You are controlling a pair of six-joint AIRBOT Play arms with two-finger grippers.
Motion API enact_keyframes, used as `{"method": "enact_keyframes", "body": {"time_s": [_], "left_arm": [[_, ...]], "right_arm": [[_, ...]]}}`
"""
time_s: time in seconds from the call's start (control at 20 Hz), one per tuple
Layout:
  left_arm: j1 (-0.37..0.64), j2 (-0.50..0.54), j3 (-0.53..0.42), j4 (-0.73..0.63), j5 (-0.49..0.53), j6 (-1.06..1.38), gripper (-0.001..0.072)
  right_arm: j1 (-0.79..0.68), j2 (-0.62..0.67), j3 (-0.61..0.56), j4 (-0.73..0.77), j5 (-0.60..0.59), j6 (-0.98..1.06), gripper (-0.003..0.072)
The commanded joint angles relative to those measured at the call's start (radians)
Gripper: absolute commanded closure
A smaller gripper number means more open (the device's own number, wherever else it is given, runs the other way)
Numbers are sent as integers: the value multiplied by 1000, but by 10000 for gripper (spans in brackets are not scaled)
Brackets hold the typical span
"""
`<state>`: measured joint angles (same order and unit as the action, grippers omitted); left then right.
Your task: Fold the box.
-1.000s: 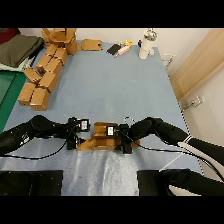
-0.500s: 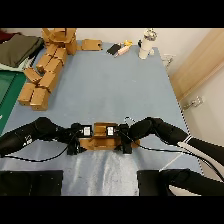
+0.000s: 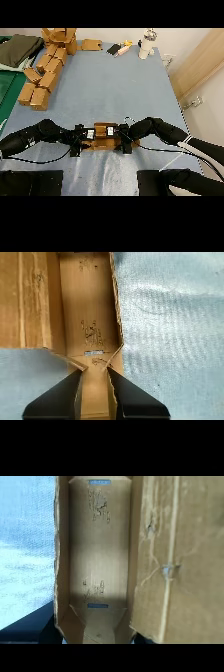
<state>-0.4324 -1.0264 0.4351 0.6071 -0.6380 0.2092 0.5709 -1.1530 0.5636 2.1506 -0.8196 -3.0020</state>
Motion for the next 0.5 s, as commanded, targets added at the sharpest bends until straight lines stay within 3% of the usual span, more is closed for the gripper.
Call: {"method": "enact_keyframes", "body": {"time_s": [0.0,0.25,0.3,0.35,0.45], "left_arm": [[-3,-1,0,-9,47,3,489],[-5,-16,0,-93,42,15,491],[-5,-20,0,-94,39,14,546],[-5,-21,0,-91,26,14,672],[-5,-21,0,-91,2,14,668]], "right_arm": [[1,0,-1,0,-1,0,169],[1,0,-1,0,-1,0,169],[1,0,-1,0,-1,0,169],[1,0,-1,0,-1,0,169],[1,0,-1,0,-1,0,169]]}}
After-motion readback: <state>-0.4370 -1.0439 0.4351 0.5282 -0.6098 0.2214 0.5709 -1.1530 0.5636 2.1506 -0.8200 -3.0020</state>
